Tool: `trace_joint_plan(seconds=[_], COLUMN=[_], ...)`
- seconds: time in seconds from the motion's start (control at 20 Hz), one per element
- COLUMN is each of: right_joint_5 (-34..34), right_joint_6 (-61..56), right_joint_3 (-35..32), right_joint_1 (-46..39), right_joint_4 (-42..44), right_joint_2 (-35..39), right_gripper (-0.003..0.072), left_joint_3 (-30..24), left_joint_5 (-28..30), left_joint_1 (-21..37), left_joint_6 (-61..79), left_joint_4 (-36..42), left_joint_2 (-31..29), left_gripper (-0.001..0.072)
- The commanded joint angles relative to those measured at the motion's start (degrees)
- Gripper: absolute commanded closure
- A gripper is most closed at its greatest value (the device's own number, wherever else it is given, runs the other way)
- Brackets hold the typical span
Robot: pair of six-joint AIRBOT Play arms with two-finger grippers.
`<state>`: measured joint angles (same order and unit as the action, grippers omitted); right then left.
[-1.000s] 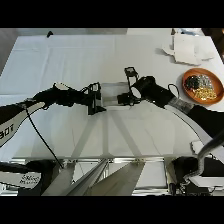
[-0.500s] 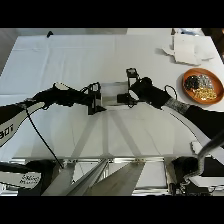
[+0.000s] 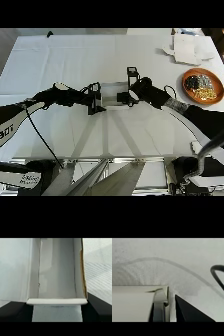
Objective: Fold the box and place the chain.
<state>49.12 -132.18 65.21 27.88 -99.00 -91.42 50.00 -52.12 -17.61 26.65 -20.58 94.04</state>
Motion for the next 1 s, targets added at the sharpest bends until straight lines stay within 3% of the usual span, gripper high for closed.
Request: trace_joint_plan(seconds=[0.0, 0.1, 0.15, 0.3, 0.35, 0.4, 0.45, 0.75, 0.85, 0.95], right_joint_5=[-0.28, -0.57, -0.66, 0.28, 0.98, 2.21, 3.65, 10.78, 12.98, 17.16], right_joint_6=[-0.07, -0.04, -0.04, -0.04, -0.02, 0.02, 0.28, 0.76, 4.37, 9.57], right_joint_3=[0.02, 0.02, 0.02, 0.02, 0.02, 0.02, 0.02, 0.02, 0.02, 0.02], right_joint_1=[0.15, 0.63, 0.72, 0.74, 0.74, 0.74, 0.72, 0.63, -0.55, -2.62], right_joint_4=[0.04, -0.20, -0.20, -1.16, -1.55, -1.68, -1.92, -7.96, -8.90, -15.02], right_joint_2=[-0.70, -0.79, -0.79, -0.59, -0.35, 0.09, 0.90, 12.22, 17.18, 22.14], right_gripper=[0.0440, 0.0559, 0.0658, 0.0672, 0.0618, 0.0391, 0.0236, 0.0233, 0.0233, 0.0233], left_joint_3=[0.02, 0.02, 0.02, 0.02, 0.02, 0.02, 0.02, 0.02, 0.02, 0.02], left_joint_5=[0.04, 0.04, 0.04, 0.04, 0.04, 0.04, 0.04, 0.04, 0.04, 0.04], left_joint_1=[0.00, 0.00, 0.00, 0.00, 0.00, 0.00, 0.00, 0.00, 0.00, 0.00], left_joint_6=[0.00, 0.00, 0.00, 0.00, 0.00, 0.02, 0.02, 0.02, 0.00, 0.00], left_joint_4=[0.00, 0.00, 0.00, 0.00, 0.00, 0.00, 0.00, 0.00, 0.00, 0.00], left_joint_2=[-0.02, -0.02, -0.04, -0.02, -0.02, -0.02, -0.02, -0.02, -0.04, -0.02], left_gripper=[0.0554, 0.0554, 0.0554, 0.0554, 0.0554, 0.0554, 0.0554, 0.0554, 0.0554, 0.0554])
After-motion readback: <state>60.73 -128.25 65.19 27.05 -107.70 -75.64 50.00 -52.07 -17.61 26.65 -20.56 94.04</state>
